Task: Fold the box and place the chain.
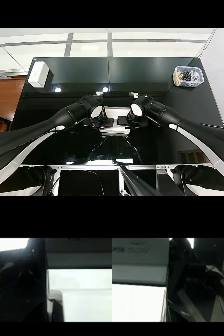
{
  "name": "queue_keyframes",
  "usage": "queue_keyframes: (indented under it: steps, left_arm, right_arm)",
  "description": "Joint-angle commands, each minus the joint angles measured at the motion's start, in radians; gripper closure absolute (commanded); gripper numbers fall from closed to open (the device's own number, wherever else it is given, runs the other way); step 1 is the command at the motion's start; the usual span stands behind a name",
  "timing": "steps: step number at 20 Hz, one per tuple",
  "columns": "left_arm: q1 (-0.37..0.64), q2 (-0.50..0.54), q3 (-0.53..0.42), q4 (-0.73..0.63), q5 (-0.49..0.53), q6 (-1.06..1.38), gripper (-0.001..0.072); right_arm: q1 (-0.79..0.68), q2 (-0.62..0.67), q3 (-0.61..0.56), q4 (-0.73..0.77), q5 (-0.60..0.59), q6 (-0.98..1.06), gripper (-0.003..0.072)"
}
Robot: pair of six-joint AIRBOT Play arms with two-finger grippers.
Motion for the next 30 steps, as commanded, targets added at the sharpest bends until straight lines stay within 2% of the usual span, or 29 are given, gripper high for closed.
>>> queue_keyframes:
  steps: [1, 8, 10, 15, 16, 17, 18, 20, 24, 26, 27, 30]
  left_arm:
    - [0.000, 0.000, 0.000, -0.001, 0.001, 0.000, 0.0685]
    - [0.000, 0.000, 0.000, -0.001, 0.001, 0.000, 0.0685]
    - [0.000, 0.000, 0.000, -0.001, 0.001, 0.000, 0.0685]
    - [0.000, 0.000, 0.000, -0.001, 0.001, 0.000, 0.0685]
    - [0.000, 0.000, 0.000, -0.001, 0.001, 0.000, 0.0685]
    - [0.000, 0.000, 0.000, -0.001, 0.001, 0.000, 0.0685]
    - [0.000, 0.000, 0.000, 0.000, 0.001, 0.000, 0.0685]
    - [0.000, 0.000, 0.000, -0.001, 0.001, 0.000, 0.0685]
    - [0.000, 0.000, 0.000, -0.001, 0.002, 0.000, 0.0685]
    - [0.000, 0.000, 0.000, -0.001, 0.002, 0.000, 0.0685]
    - [0.000, 0.000, 0.000, 0.000, 0.001, 0.000, 0.0685]
    - [0.000, 0.000, 0.000, 0.000, 0.001, 0.000, 0.0685]
  right_arm:
    - [0.001, -0.001, 0.001, -0.001, 0.005, 0.001, 0.0563]
    - [0.001, -0.017, 0.001, 0.000, 0.015, -0.006, 0.0563]
    - [0.001, -0.017, 0.001, -0.001, 0.015, -0.010, 0.0674]
    - [0.001, -0.017, 0.001, -0.002, 0.014, -0.010, 0.0673]
    - [0.001, -0.016, 0.002, -0.002, 0.013, -0.010, 0.0656]
    - [0.000, -0.010, 0.003, -0.008, 0.014, -0.010, 0.0492]
    - [0.000, 0.001, 0.008, -0.016, 0.016, -0.014, 0.0416]
    - [0.000, 0.037, 0.016, -0.015, 0.029, -0.056, 0.0416]
    - [-0.002, 0.158, 0.066, -0.021, 0.127, -0.156, 0.0417]
    - [-0.009, 0.244, 0.082, -0.110, 0.169, -0.176, 0.0417]
    - [-0.024, 0.285, 0.083, -0.202, 0.188, -0.176, 0.0417]
    - [-0.095, 0.329, 0.083, -0.628, 0.227, -0.177, 0.0417]
